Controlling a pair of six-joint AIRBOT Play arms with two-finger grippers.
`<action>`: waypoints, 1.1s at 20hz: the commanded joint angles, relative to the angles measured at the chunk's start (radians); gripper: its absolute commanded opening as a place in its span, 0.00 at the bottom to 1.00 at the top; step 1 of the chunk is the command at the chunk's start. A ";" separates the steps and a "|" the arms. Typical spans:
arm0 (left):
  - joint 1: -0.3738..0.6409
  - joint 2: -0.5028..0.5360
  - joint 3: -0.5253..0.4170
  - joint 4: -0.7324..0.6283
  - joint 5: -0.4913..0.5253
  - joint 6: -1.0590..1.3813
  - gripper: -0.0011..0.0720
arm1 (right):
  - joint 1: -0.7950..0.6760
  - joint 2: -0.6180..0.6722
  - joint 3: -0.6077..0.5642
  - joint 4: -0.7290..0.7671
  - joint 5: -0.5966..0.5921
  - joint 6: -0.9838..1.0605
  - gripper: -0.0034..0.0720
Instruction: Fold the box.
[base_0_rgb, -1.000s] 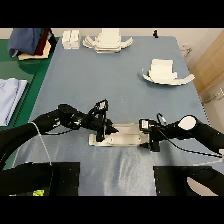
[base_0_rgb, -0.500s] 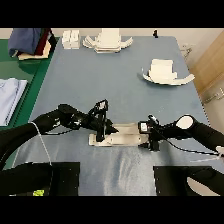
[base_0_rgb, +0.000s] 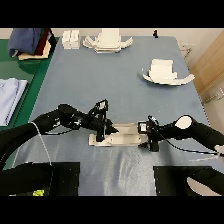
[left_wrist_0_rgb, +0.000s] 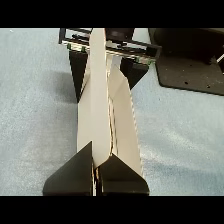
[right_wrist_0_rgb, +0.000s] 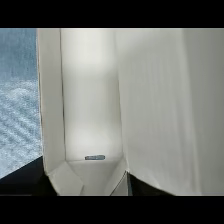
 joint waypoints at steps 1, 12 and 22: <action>0.000 0.000 0.000 0.000 0.000 0.000 0.04 | 0.000 -0.006 0.000 0.001 -0.002 0.000 0.73; 0.000 0.000 0.000 0.000 0.000 0.000 0.03 | 0.000 0.035 -0.001 0.000 0.006 0.002 0.73; 0.000 0.000 0.000 0.000 0.000 0.000 0.03 | 0.000 0.032 -0.010 0.000 0.001 0.011 0.75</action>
